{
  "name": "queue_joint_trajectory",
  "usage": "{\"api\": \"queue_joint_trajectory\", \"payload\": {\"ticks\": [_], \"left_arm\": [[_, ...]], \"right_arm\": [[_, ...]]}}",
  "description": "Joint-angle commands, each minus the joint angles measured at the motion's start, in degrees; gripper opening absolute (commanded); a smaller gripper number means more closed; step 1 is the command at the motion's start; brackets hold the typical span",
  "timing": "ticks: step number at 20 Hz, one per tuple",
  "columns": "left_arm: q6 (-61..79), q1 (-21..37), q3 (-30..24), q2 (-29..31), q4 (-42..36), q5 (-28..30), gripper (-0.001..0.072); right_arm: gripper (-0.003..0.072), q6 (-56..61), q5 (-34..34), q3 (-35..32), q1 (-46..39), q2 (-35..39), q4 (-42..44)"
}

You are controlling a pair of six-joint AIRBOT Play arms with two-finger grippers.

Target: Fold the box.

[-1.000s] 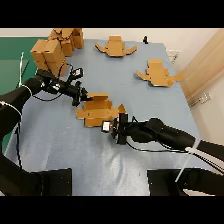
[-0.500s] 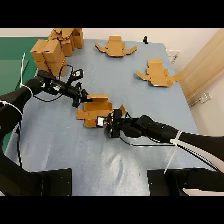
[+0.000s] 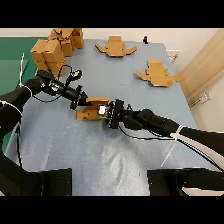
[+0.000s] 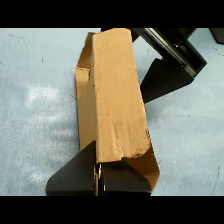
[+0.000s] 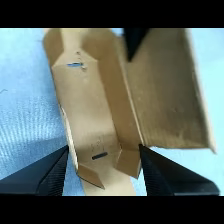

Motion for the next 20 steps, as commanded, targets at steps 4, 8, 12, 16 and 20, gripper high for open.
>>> {"api": "queue_joint_trajectory", "payload": {"ticks": [4,8,12,16,20], "left_arm": [[-0.98,0.04,-0.02,-0.04,2.05,-1.25,0.0020],[-0.96,0.04,-0.02,-0.04,2.05,-1.22,0.0020],[-0.94,0.04,-0.02,-0.04,2.03,-1.18,0.0020],[-0.96,0.07,0.00,-0.04,2.05,-1.16,0.0020],[-0.94,0.09,-0.02,-0.04,2.05,-1.16,0.0020]], "right_arm": [[0.0678,1.01,-0.48,0.44,-0.52,-0.02,0.28],[0.0677,0.94,-0.48,0.44,-0.57,-0.07,0.04],[0.0671,0.59,-6.93,2.38,-0.72,-2.23,1.55],[0.0646,-6.34,-14.97,8.35,-1.42,-6.05,4.09],[0.0646,-20.28,-25.14,14.34,-5.60,-8.81,17.35]]}}
